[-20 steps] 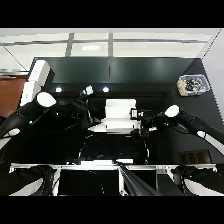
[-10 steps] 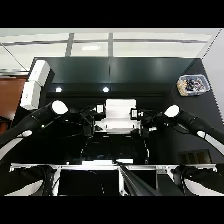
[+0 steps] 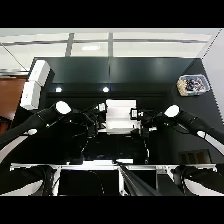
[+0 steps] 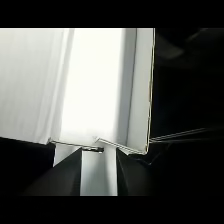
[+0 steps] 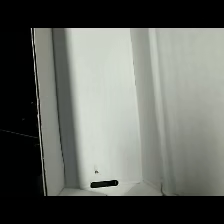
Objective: Fold the box and place the chain.
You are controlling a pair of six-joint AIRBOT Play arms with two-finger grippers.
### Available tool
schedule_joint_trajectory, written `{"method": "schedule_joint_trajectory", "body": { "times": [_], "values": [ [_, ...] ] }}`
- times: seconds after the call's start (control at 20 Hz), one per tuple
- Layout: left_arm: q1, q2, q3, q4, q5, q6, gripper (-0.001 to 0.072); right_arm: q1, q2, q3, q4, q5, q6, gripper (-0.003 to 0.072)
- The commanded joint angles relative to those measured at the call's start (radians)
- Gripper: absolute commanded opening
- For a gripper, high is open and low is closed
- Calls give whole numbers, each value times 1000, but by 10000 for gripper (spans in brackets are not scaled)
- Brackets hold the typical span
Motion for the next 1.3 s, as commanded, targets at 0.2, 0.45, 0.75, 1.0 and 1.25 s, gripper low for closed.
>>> {"method": "schedule_joint_trajectory", "body": {
  "times": [0.2, 0.45, 0.75, 1.0, 1.25],
  "values": [
    [0, -63, 0, -204, 7, 87, 222, 0, 0, 0, 1, 0, 0, 170],
    [-17, -87, 6, -201, 19, 88, 221, 0, 0, 0, 1, 0, 0, 169],
    [-48, -87, 10, -193, 62, 84, 239, 0, 0, 0, 1, 0, 0, 170],
    [-42, -58, 24, -122, 50, 41, 41, 0, 0, 0, 1, 0, 0, 170],
    [69, 138, 69, 219, -68, -341, 28, 0, 0, 0, 1, 0, 0, 170]
  ]
}}
